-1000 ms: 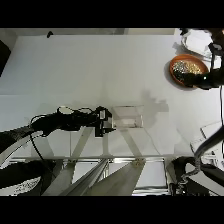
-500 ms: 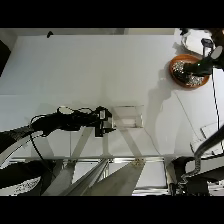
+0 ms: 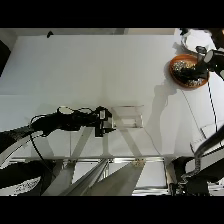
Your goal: Fold the box and place the chain.
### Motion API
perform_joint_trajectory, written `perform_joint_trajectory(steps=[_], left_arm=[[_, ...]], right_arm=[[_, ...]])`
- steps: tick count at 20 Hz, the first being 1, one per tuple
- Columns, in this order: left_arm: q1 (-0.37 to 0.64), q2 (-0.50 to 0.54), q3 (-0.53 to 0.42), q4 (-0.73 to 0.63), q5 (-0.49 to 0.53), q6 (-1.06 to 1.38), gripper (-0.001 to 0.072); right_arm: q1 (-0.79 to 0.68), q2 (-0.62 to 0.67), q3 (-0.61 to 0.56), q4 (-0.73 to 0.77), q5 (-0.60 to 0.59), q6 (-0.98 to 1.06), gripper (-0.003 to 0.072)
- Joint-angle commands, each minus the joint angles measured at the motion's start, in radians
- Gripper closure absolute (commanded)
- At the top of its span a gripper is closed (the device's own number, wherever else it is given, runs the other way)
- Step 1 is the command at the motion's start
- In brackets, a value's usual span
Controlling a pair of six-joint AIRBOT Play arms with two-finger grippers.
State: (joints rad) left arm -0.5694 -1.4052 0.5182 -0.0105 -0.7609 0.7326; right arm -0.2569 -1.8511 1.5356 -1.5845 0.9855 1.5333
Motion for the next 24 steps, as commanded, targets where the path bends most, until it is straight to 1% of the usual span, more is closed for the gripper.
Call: perform_joint_trajectory(steps=[1, 2, 4, 8, 10, 13, 15, 21, 24], left_arm=[[0.0, 0.0, 0.001, 0.0, 0.0, 0.0, 0.0303], [0.0, 0.0, 0.001, 0.0, 0.001, 0.0, 0.0303], [0.0, 0.0, 0.001, 0.0, 0.001, 0.0, 0.0303], [0.0, 0.0, 0.001, 0.0, 0.0, 0.0, 0.0303], [0.0, 0.0, 0.001, 0.0, 0.0, 0.0, 0.0303], [0.0, 0.0, 0.001, 0.0, 0.001, 0.0, 0.0303], [0.0, 0.0, 0.001, 0.0, 0.001, 0.0, 0.0303], [0.0, 0.0, 0.001, 0.0, 0.0, 0.0, 0.0303], [0.0, 0.0, 0.001, 0.0, 0.0, 0.0, 0.0303]], right_arm=[[-0.001, -0.002, 0.003, -0.005, 0.023, 0.007, 0.0652], [-0.001, 0.006, 0.003, -0.005, 0.029, 0.006, 0.0672], [-0.001, 0.039, 0.003, -0.005, 0.04, 0.005, 0.0671], [-0.001, 0.178, 0.003, -0.005, 0.082, -0.027, 0.0671], [0.0, 0.263, 0.003, -0.004, 0.141, -0.06, 0.0671], [0.0, 0.395, 0.003, 0.021, 0.261, -0.107, 0.0671], [0.0, 0.482, 0.003, 0.082, 0.336, -0.13, 0.0671], [0.003, 0.732, 0.002, 0.381, 0.542, -0.159, 0.0671], [0.06, 0.841, -0.011, 0.391, 0.619, -0.154, 0.0671]])
